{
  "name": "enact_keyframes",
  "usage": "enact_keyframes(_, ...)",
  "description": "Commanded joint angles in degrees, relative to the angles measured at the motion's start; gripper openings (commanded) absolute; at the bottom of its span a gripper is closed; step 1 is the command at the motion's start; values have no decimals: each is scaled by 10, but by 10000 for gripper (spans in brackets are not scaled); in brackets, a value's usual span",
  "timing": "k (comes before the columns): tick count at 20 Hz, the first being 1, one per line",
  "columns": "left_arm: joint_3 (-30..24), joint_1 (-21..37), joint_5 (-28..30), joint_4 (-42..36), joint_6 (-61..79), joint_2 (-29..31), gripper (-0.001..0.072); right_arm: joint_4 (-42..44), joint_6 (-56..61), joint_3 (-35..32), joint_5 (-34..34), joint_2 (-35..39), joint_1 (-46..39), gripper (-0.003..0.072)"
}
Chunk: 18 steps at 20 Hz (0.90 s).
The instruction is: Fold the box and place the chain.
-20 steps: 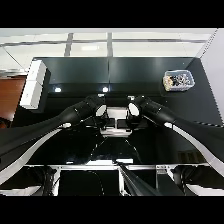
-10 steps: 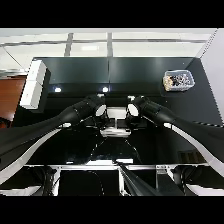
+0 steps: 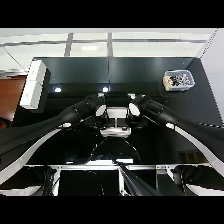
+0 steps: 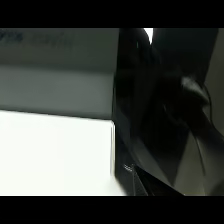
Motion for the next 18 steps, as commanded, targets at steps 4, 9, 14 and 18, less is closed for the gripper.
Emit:
enact_keyframes(4, 0, 0, 1, 0, -1, 0, 24, -43, -48, 2, 23, 132, 0, 424)
enact_keyframes(9, 0, 0, 1, 0, -1, 0, 24, -438, -49, 2, 42, 243, -10, 424)
enact_keyframes(14, 0, 0, 1, 0, -1, 0, 24, -456, 4, -21, -157, 227, -190, 720)
enact_keyframes(18, 0, 0, 0, 0, -1, 0, 24, -278, -6, -5, -273, 138, -346, 720)
